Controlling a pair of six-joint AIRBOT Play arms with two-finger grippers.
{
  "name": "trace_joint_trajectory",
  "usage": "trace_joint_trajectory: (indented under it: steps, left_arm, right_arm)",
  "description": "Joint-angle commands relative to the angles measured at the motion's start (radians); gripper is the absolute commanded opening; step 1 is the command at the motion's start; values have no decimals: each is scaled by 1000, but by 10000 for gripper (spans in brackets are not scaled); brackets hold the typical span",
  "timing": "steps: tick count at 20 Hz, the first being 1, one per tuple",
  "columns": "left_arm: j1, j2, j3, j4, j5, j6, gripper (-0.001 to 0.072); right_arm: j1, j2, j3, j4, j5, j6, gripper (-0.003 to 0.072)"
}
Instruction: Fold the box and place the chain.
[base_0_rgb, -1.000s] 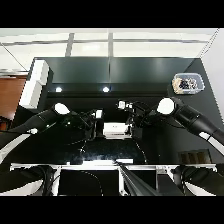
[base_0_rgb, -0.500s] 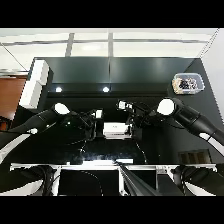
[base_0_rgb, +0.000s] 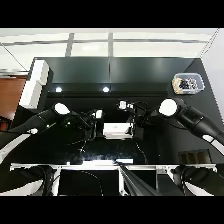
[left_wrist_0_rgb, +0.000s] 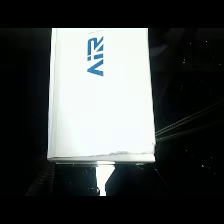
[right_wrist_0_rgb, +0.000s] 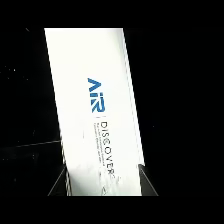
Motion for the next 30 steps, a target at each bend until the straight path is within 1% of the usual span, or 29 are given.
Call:
trace_joint_trajectory:
  steps: [1, 3, 4, 5, 7, 8, 9, 11, 12, 14, 15, 16, 20, 22, 25, 30]
  left_arm:
    - [0, 0, 1, 0, 0, 0, 335]
    - [0, 0, 1, 0, 0, -1, 335]
    - [0, 0, 1, 0, 0, -1, 335]
    - [0, 0, 1, 0, 0, -1, 336]
    - [0, 0, 1, 0, 0, -1, 335]
    - [0, 0, 1, 0, 0, -1, 335]
    - [0, 0, 1, 0, 0, -1, 335]
    - [0, 0, 1, 0, 0, -1, 335]
    - [0, 0, 1, 0, 0, -1, 335]
    - [0, 0, 1, 0, 0, -1, 335]
    - [0, 0, 1, 0, 0, -1, 335]
    - [0, 0, 1, 0, 0, -1, 335]
    - [0, 0, 1, 0, 0, -1, 335]
    - [0, 0, 1, 0, 0, -1, 335]
    - [0, 0, 1, 0, 0, -1, 335]
    - [0, 0, 1, 0, 0, -1, 335]
  right_arm:
    - [0, 33, 0, 4, 0, 12, 543]
    - [-3, 58, 0, 4, 0, 59, 542]
    - [-4, 71, 0, 4, 1, 92, 509]
    - [-8, 83, 0, 6, 2, 132, 509]
    - [-24, 102, 0, 3, 6, 301, 477]
    - [-44, 103, 0, 5, 22, 428, 257]
    - [-65, 103, -2, 4, 39, 538, -1]
    - [-98, 102, -26, 36, 35, 743, 10]
    - [-103, 101, -50, 108, 25, 798, 5]
    - [-106, 79, -105, 346, 24, 798, 2]
    - [-101, 59, -129, 446, 27, 785, 2]
    - [-92, 35, -146, 505, 13, 763, 2]
    - [-72, -74, -151, 507, -26, 760, 3]
    - [-72, -111, -151, 468, -44, 760, 4]
    - [-73, -127, -151, 445, -48, 760, 5]
    - [-76, -125, -150, 447, -55, 739, 6]
